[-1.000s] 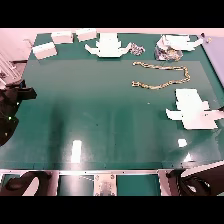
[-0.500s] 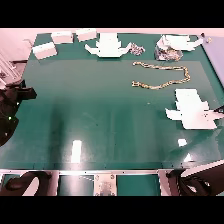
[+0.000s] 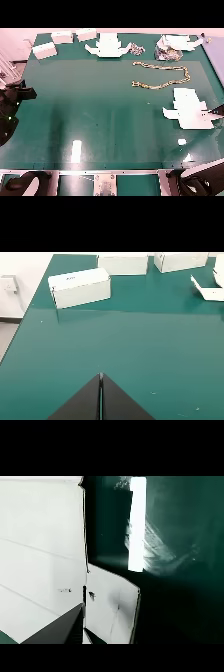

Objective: Fold the box and place the chain.

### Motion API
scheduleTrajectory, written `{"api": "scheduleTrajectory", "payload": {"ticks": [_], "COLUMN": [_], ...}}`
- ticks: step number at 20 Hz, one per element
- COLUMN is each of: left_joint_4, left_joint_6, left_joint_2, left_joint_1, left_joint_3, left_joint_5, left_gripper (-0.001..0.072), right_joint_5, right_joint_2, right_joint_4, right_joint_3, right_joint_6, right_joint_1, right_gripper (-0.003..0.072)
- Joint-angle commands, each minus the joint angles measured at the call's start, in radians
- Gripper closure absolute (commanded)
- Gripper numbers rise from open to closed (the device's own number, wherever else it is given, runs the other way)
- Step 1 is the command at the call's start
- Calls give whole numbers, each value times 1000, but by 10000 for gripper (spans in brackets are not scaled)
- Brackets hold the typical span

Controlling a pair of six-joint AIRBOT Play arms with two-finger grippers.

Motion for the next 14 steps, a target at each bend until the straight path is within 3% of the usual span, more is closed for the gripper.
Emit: {"api": "scheduleTrajectory", "payload": {"ticks": [1, 2, 4, 6, 10, 14], "left_joint_4": [0, 0, 0, 0, 0, 0], "left_joint_6": [0, 0, 0, 0, 0, 0], "left_joint_2": [0, 0, 0, 0, 0, 0], "left_joint_1": [0, 0, 0, 0, 0, 0], "left_joint_3": [0, 0, 0, 0, 0, 0], "left_joint_5": [0, 0, 0, 0, 0, 0], "left_gripper": [687, 687, 688, 688, 688, 687], "right_joint_5": [14, 15, 16, 31, 34, 33], "right_joint_2": [-29, -34, -34, -34, -25, 95], "right_joint_4": [-3, -3, -3, -1, 2, 112], "right_joint_3": [-6, -7, -9, -10, -36, -220], "right_joint_6": [0, 0, 0, 0, 90, 101], "right_joint_1": [14, 16, 16, 16, 23, 55], "right_gripper": [356, 382, 554, 662, 675, 678]}}
